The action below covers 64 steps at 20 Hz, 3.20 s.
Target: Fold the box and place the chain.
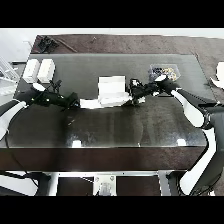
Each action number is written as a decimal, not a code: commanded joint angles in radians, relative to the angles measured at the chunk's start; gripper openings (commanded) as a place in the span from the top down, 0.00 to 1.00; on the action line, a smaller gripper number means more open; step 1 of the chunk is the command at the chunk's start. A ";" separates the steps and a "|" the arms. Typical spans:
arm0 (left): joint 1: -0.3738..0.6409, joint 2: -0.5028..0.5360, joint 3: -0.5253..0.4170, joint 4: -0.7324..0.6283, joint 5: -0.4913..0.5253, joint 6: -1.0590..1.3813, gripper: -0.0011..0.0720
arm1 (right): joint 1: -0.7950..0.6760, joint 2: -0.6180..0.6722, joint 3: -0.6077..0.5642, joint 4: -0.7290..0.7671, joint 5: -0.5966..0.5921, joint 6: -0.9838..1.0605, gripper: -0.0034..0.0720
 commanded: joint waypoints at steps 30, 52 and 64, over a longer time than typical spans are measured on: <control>-0.163 -0.034 0.036 -0.391 0.184 0.250 0.81 | -0.001 0.001 0.001 0.000 0.000 0.000 0.21; -0.132 -0.031 0.035 -0.388 -0.050 0.212 0.76 | -0.001 0.001 0.001 0.000 0.000 0.000 0.21; -0.130 -0.029 0.040 -0.394 -0.081 0.214 0.76 | -0.001 0.001 0.001 0.001 0.000 0.000 0.21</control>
